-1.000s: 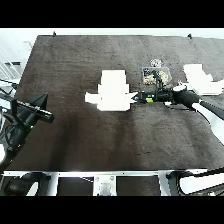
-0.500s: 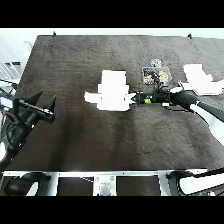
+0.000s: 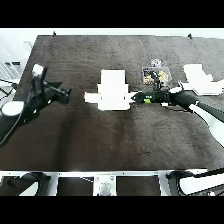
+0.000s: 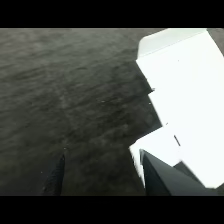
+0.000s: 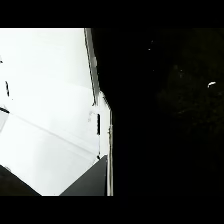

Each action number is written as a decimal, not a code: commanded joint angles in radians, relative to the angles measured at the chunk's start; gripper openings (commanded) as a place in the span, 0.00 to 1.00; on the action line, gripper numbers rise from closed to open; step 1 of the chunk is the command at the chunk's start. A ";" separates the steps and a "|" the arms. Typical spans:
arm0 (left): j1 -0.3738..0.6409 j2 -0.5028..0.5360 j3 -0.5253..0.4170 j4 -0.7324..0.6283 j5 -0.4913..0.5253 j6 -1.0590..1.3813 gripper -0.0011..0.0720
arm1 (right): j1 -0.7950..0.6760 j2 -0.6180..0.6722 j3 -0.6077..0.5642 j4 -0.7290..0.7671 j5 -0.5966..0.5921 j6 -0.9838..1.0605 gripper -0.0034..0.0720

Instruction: Fold the box and place the chain.

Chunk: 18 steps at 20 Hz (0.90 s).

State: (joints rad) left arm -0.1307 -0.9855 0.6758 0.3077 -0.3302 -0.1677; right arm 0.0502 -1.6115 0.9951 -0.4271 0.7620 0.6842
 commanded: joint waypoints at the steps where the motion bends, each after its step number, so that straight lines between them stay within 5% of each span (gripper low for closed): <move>1: 0.000 -0.255 0.219 0.000 -0.128 -0.047 0.75 | 0.000 0.000 -0.001 0.002 -0.007 -0.011 0.06; 4: 0.000 -0.430 0.403 0.042 -0.240 -0.157 0.75 | 0.000 0.000 -0.002 0.009 -0.007 -0.011 0.06; 9: 0.000 -0.742 0.842 0.435 -0.571 -0.606 0.75 | 0.000 0.000 -0.003 0.008 -0.008 -0.011 0.07; 13: 0.000 -0.960 1.193 0.506 -0.823 -0.746 0.75 | 0.000 0.000 -0.004 0.009 -0.012 -0.011 0.07; 16: 0.000 -1.088 1.368 0.502 -0.944 -0.802 0.75 | 0.000 0.000 -0.011 0.021 -0.011 -0.008 0.07; 18: 0.000 -1.130 1.386 0.490 -0.948 -0.812 0.75 | 0.001 0.000 -0.013 0.035 -0.012 -0.008 0.07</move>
